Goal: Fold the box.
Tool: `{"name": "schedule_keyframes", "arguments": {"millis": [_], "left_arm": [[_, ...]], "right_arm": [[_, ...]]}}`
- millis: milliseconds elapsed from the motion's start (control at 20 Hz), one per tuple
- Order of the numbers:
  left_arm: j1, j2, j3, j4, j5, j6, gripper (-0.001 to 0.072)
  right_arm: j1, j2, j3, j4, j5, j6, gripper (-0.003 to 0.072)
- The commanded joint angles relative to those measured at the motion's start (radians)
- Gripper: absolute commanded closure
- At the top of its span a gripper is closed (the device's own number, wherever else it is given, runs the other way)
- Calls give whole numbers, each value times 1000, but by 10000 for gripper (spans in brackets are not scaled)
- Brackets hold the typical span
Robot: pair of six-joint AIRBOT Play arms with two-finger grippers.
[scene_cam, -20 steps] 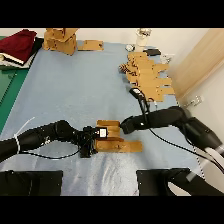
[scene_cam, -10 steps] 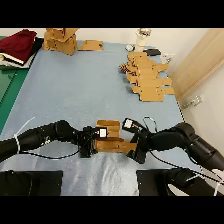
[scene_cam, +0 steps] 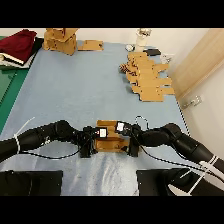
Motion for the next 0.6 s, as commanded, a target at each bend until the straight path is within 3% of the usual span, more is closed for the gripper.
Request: {"name": "schedule_keyframes", "arguments": {"millis": [0,150,200,300,350,550], "left_arm": [[0,0,1,1,0,0,258],[0,0,1,0,0,0,258],[0,0,1,0,0,0,258],[0,0,1,1,0,0,258],[0,0,1,1,0,0,258],[0,0,1,0,0,0,258]], "right_arm": [[2,-11,-1,28,8,-28,289],[3,-11,-1,48,-13,-28,338],[3,-11,-1,63,-15,-28,417],[3,-11,-1,73,-16,-28,431],[3,-11,-1,73,-16,-29,520],[10,-11,-1,73,-16,-29,545]]}}
